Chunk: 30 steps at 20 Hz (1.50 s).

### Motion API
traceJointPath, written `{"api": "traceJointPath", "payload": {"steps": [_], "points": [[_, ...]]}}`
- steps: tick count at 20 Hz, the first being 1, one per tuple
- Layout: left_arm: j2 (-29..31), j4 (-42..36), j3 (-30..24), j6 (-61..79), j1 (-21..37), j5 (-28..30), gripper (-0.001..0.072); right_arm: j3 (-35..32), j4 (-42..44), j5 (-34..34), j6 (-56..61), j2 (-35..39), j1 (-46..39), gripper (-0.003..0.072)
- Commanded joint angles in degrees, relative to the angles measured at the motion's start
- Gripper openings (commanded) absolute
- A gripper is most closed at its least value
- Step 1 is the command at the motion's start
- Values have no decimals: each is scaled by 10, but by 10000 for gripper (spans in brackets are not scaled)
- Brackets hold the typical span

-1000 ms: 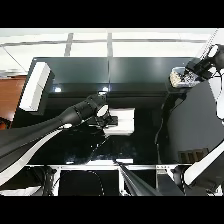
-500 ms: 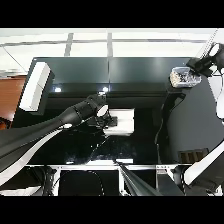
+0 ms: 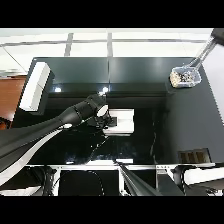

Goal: Fold the box and place the chain.

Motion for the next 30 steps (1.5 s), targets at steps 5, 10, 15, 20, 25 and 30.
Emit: {"api": "traceJointPath", "payload": {"steps": [5, 10, 15, 20, 25, 30], "points": [[0, 0, 0, 0, 0, 0, 27, -5, 271, 8, -110, 191, 1, 17], [0, 0, 0, 0, 0, -2, 27, -5, 331, 5, -110, 252, 43, 17], [0, 0, 0, 0, 0, -1, 27, -5, 344, 17, -109, 269, 136, 16], [0, 0, 0, 0, 0, -1, 27, -5, 344, 114, -109, 270, 188, 17], [0, 0, 0, 0, 0, -1, 27, -21, 344, 134, -109, 271, 238, 18], [0, 0, 0, 0, 0, -1, 27, -28, 349, 135, -109, 274, 264, 18]]}}
